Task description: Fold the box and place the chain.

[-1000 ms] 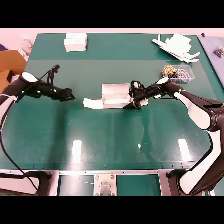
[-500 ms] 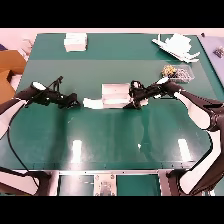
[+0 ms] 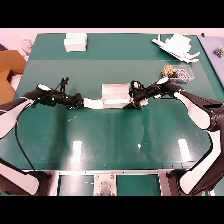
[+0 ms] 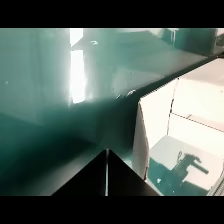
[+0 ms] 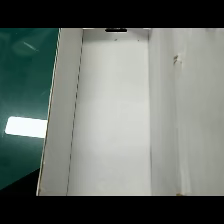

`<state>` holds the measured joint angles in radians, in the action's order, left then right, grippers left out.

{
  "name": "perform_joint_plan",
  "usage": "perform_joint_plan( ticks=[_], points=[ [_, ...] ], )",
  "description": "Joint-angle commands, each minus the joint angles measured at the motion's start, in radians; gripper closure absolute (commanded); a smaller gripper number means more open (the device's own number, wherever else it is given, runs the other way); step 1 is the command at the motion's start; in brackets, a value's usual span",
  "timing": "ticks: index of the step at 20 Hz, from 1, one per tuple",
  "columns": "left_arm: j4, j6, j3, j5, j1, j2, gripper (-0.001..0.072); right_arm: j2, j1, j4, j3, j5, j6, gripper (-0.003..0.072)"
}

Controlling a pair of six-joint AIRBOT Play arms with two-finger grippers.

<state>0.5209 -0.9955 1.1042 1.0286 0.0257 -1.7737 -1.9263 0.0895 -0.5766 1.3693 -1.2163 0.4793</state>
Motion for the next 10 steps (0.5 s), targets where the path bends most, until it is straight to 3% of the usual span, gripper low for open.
perform_joint_plan(
  ticks=[1,10],
  points=[
    [-0.044,0.059,0.051,0.066,0.000,-0.045,0.0694,0.001,0.000,0.000,0.000,-0.001,0.000,0.0136],
    [-0.039,0.034,0.054,0.121,0.042,-0.050,0.0693,0.001,0.000,0.000,0.000,-0.001,0.000,0.0136]
  ],
)
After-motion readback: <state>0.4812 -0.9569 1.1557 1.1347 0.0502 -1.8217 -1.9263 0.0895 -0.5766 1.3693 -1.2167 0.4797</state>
